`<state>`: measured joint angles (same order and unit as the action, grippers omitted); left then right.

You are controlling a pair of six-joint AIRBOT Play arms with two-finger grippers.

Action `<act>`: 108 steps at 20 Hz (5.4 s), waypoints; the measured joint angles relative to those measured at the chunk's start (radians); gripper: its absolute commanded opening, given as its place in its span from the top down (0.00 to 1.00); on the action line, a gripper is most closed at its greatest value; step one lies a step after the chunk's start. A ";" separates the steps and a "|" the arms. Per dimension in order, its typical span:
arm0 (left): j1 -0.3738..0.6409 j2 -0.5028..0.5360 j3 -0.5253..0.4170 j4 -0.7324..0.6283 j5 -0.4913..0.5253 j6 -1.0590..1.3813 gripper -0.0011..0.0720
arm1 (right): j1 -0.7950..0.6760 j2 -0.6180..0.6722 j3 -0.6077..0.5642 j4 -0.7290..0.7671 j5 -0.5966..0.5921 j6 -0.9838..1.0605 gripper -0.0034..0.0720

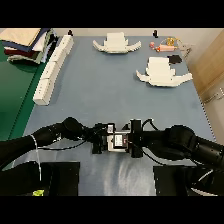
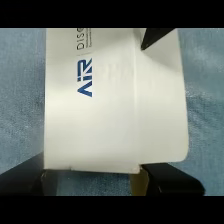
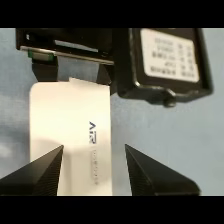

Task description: Fold the box.

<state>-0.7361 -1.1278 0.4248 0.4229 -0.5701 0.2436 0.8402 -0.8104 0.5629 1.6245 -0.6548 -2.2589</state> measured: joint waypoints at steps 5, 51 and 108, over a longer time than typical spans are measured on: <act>0.000 0.000 0.000 0.000 0.000 0.000 0.27 | 0.033 -0.033 0.000 0.019 -0.007 0.002 0.19; 0.000 0.000 0.000 0.001 -0.002 0.001 0.27 | 0.042 -0.058 0.056 -0.098 -0.077 0.262 0.36; 0.000 0.000 0.000 0.000 0.002 -0.001 0.27 | 0.009 0.167 -0.491 0.111 0.644 1.032 0.95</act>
<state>-0.7361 -1.1282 0.4248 0.4225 -0.5686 0.2428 0.8490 -0.6434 0.0723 1.7359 -0.0113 -1.2270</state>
